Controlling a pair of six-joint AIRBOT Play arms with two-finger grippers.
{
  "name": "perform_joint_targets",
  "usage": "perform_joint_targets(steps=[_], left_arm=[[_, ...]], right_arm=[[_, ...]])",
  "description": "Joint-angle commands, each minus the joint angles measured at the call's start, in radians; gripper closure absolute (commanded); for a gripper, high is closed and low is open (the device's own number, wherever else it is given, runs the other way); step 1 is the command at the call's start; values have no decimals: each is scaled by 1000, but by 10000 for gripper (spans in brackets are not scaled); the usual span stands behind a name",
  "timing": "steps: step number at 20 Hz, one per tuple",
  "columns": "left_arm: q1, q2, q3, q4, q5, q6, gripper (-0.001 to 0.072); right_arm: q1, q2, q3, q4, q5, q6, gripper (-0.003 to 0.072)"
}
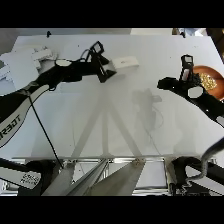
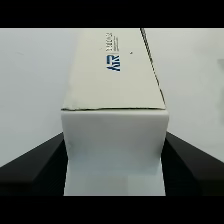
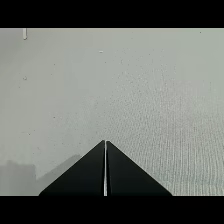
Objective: Fold the box and place the chain.
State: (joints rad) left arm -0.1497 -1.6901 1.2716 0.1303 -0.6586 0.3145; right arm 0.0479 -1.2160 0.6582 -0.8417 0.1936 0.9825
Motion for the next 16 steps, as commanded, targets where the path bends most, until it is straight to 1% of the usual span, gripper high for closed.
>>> perform_joint_targets(steps=[1, 3, 5, 9, 11, 13, 16], left_arm=[[49, 65, 1, -6, 112, -4, 705], [81, 91, 1, -6, 136, -8, 706], [112, 104, 1, 1, 183, -59, 706], [180, 104, 0, 55, 195, -149, 707], [206, 104, 0, 87, 235, -167, 708], [234, 104, 0, 97, 296, -192, 708], [284, 103, -5, 119, 331, -240, 708]], right_arm=[[1, 1, 0, 0, 0, 0, 675], [1, 1, 0, 0, 0, 0, 675], [1, 1, 0, 0, 0, 0, 675], [1, 1, 0, 0, 0, 0, 675], [1, 1, 0, 0, 0, 0, 675], [1, 1, 0, 0, 0, 0, 675], [1, 1, 0, 0, 0, 0, 675]])
